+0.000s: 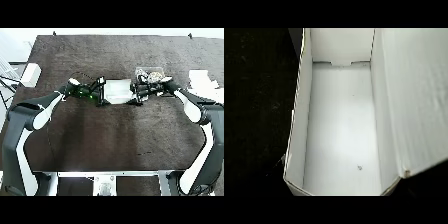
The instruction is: Fold the box and place the chain.
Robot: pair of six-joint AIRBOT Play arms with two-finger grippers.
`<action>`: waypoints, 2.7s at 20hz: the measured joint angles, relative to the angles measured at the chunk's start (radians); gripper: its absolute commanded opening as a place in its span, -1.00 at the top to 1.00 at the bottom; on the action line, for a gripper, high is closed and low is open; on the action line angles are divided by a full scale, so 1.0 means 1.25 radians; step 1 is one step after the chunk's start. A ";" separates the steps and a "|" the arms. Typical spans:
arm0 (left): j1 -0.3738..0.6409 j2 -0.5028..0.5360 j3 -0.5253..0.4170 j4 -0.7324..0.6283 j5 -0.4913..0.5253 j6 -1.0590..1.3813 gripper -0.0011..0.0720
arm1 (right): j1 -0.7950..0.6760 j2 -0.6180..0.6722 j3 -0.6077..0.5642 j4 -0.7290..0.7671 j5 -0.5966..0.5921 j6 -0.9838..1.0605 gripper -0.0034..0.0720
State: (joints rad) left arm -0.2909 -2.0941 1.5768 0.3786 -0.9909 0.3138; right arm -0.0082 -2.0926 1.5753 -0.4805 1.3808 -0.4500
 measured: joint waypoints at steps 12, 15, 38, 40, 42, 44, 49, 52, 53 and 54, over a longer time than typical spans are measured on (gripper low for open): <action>0.000 0.000 0.000 0.002 -0.005 -0.001 0.01 | -0.046 0.068 0.005 -0.076 0.054 0.118 -1.00; 0.000 0.000 0.000 0.002 -0.006 -0.001 0.01 | -0.070 0.105 0.005 -0.096 0.054 0.140 -1.00; 0.000 0.000 0.000 0.002 -0.007 0.000 0.01 | 0.048 0.110 0.103 -0.060 -0.144 0.362 0.90; 0.000 0.000 0.000 0.002 -0.007 0.001 0.01 | 0.049 0.089 0.132 -0.081 -0.152 0.398 0.90; 0.000 0.000 0.000 0.002 -0.007 0.000 0.01 | 0.051 0.070 0.151 -0.107 -0.156 0.434 0.90; 0.000 0.000 0.000 0.002 -0.007 0.000 0.01 | 0.058 0.054 0.161 -0.138 -0.161 0.463 0.90; 0.001 0.000 0.000 0.002 -0.008 -0.001 0.01 | 0.080 0.025 0.171 -0.199 -0.156 0.499 0.89; 0.002 0.000 0.000 0.002 -0.010 0.000 0.01 | 0.086 0.020 0.181 -0.214 -0.142 0.502 0.90; 0.002 0.000 0.000 0.002 -0.010 0.001 0.01 | 0.087 0.021 0.184 -0.218 -0.137 0.500 0.90; 0.001 0.000 0.000 0.003 -0.010 0.001 0.01 | 0.087 0.026 0.187 -0.221 -0.132 0.495 0.90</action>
State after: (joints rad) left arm -0.2893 -2.0945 1.5768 0.3824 -1.0031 0.3153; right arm 0.1005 -2.0598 1.8088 -0.7567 1.2156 0.1684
